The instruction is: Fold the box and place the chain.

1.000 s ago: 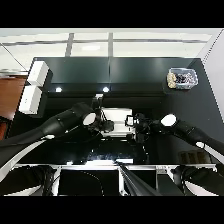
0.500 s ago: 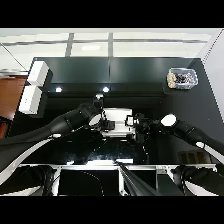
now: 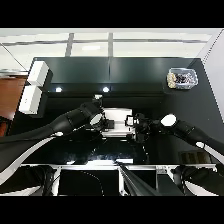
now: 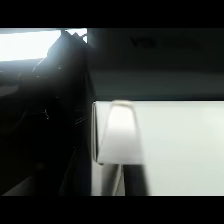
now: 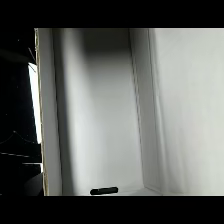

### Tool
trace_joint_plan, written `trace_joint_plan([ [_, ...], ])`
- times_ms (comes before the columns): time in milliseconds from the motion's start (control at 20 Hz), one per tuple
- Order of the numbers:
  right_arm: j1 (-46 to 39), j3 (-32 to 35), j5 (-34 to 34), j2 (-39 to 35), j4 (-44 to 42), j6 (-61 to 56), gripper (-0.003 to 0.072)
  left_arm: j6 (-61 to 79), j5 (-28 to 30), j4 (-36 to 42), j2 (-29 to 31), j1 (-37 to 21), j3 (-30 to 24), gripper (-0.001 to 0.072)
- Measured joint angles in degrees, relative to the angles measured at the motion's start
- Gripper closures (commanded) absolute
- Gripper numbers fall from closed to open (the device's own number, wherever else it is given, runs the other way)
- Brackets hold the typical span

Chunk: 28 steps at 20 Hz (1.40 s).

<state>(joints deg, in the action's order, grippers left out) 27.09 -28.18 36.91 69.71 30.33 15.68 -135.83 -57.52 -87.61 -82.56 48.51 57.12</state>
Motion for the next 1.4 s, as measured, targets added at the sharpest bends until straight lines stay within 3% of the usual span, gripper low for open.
trace_joint_plan([
  [600,0.0,0.0,-0.02,0.0,-0.02,0.0,0.0193,-0.17,-5.16,-0.17,-3.56,-0.92,5.86,0.0358],
  [1400,0.0,0.0,0.0,0.0,0.0,0.02,0.0193,-0.85,-4.72,-0.33,-3.48,-0.61,4.7,0.0358],
])
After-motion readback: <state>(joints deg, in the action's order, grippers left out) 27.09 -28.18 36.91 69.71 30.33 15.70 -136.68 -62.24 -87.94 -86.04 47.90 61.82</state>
